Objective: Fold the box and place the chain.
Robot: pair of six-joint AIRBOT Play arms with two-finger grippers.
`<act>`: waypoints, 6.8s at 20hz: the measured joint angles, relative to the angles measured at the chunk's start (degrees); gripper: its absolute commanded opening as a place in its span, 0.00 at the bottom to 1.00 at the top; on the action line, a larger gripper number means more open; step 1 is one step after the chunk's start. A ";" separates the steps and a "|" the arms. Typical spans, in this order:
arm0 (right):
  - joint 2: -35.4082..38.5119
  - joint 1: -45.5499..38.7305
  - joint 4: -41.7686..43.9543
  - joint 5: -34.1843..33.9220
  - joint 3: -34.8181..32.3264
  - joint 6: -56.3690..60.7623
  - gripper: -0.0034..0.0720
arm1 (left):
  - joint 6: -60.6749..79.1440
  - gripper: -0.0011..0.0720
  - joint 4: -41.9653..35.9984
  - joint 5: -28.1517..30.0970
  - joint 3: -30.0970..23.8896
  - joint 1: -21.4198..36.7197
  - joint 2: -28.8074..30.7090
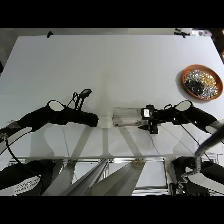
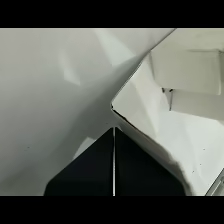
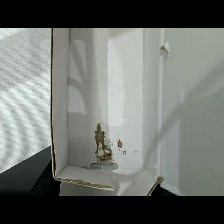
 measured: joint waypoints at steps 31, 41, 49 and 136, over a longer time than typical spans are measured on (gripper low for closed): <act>-0.02 0.00 0.00 -0.02 0.00 0.00 0.58 | -1.01 0.80 -3.98 -3.04 8.50 -8.11 0.04; -0.02 0.00 -0.02 -0.02 0.00 0.00 0.58 | -20.09 0.80 10.40 -1.09 14.05 -12.11 -1.57; 0.00 -0.02 -0.02 0.02 0.00 0.11 0.58 | -30.10 0.80 18.12 -1.38 20.24 -16.17 -5.90; 0.00 0.00 0.00 -0.04 0.00 0.00 0.58 | -51.89 0.91 49.22 -23.23 35.26 -21.62 -1.33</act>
